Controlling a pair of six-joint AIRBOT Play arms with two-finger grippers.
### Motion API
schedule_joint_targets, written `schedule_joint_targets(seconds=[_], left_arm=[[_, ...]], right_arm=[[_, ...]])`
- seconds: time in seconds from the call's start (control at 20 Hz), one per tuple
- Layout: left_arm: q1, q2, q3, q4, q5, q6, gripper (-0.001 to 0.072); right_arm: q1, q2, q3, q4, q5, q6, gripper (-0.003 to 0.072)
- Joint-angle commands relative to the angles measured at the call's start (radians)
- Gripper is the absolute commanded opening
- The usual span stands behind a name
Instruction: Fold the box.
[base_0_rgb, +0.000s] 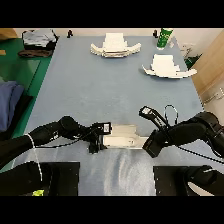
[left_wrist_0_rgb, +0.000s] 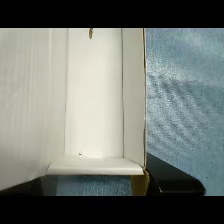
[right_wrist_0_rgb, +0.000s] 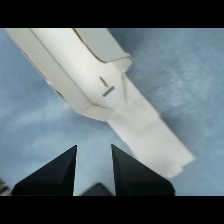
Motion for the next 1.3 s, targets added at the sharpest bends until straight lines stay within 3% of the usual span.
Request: schedule_joint_targets(seconds=[0.0, 0.1, 0.15, 0.35, 0.9, 1.25], left_arm=[[0.000, 0.000, 0.000, 0.000, 0.000, 0.000, 0.0520], [0.000, 0.000, 0.000, 0.000, 0.000, 0.000, 0.0520], [0.000, 0.000, 0.000, 0.000, 0.000, 0.000, 0.0520], [0.000, 0.000, 0.000, 0.000, 0.000, 0.000, 0.0520], [0.000, 0.000, 0.000, 0.000, 0.000, 0.000, 0.0519], [0.000, 0.000, 0.000, 0.000, 0.000, 0.000, 0.0520]], right_arm=[[0.045, 0.000, -0.004, 0.348, 0.163, 0.230, 0.0337], [0.106, -0.039, -0.004, 0.377, 0.381, 0.252, 0.0296], [0.120, -0.070, -0.004, 0.376, 0.472, 0.259, 0.0214], [0.121, -0.205, 0.025, 0.356, 0.686, 0.266, 0.0148], [0.107, -0.423, 0.049, 0.335, 0.732, 0.264, 0.0148], [0.131, -0.457, 0.049, 0.327, 0.734, 0.249, 0.0148]])
